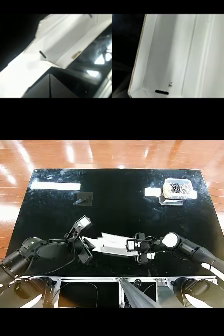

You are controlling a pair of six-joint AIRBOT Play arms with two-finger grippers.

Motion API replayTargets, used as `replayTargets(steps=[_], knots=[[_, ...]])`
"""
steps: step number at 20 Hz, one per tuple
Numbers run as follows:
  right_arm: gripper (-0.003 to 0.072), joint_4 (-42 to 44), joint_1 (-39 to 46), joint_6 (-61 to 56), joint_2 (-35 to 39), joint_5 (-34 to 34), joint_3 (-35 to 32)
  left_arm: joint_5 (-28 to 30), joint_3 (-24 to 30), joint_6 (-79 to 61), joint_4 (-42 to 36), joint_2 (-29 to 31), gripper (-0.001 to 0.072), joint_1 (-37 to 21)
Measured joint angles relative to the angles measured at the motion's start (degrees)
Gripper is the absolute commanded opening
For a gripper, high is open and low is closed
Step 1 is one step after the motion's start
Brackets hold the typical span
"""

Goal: Fold the box and place the chain.

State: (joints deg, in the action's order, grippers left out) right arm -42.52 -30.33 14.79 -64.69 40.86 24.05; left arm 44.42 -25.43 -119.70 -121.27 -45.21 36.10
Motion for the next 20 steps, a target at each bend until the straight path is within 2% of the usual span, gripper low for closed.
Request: replayTargets(steps=[7, 15, 20], knots=[[0.0648, -0.9, 0.0, 3.4, 0.0, 0.3, 0.0, 2.8, 0.8, -0.5, 2.6, 0.9, 0.0022, -0.3], [0.0648, -0.8, 0.0, 2.0, 0.0, 0.1, 0.2, 3.3, 0.8, -0.6, 3.7, 1.0, 0.0023, -0.3], [0.0648, -1.8, 1.5, 1.7, -1.1, -0.3, 3.5, 3.2, 0.8, -0.6, 3.6, 0.7, 0.0022, -0.3]])
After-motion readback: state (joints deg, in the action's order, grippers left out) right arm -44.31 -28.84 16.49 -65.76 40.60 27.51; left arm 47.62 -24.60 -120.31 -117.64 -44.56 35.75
